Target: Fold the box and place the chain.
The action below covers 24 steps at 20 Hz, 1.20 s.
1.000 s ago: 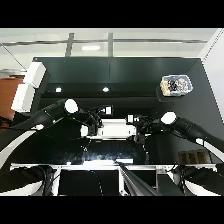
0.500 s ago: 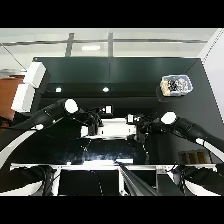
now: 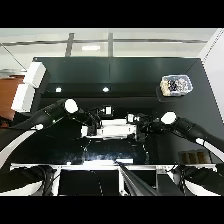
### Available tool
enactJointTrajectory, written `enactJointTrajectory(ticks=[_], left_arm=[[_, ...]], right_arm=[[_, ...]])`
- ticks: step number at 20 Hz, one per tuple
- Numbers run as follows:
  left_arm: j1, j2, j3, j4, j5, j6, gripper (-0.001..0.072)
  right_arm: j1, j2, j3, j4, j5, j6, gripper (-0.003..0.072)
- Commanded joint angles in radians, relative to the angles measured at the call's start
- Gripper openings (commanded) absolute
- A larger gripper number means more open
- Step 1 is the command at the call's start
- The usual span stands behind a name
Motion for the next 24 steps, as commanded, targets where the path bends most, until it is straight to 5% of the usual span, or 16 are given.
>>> enactJointTrajectory(ticks=[1, 4, 6, 7, 18, 24], left_arm=[[0.000, 0.000, 0.000, -0.003, 0.006, 0.000, 0.0167], [0.000, 0.000, 0.004, -0.003, 0.006, 0.001, 0.0212], [0.000, 0.000, 0.022, -0.003, 0.005, 0.000, 0.0560], [0.001, 0.000, 0.034, -0.003, 0.005, -0.006, 0.0639], [0.173, 0.086, 0.064, 0.072, -0.058, -0.209, 0.0641], [0.236, 0.221, 0.064, 0.073, -0.277, -0.218, 0.0639]], right_arm=[[0.000, -0.001, -0.001, 0.000, 0.003, 0.000, 0.0583], [0.014, -0.001, -0.001, 0.000, 0.002, 0.000, 0.0583], [0.039, -0.001, -0.001, 0.000, -0.011, 0.001, 0.0583], [0.049, -0.001, -0.001, 0.002, -0.028, 0.006, 0.0583], [0.050, -0.001, -0.001, 0.016, -0.126, 0.103, 0.0583], [0.050, -0.001, -0.001, 0.016, -0.126, 0.103, 0.0583]])
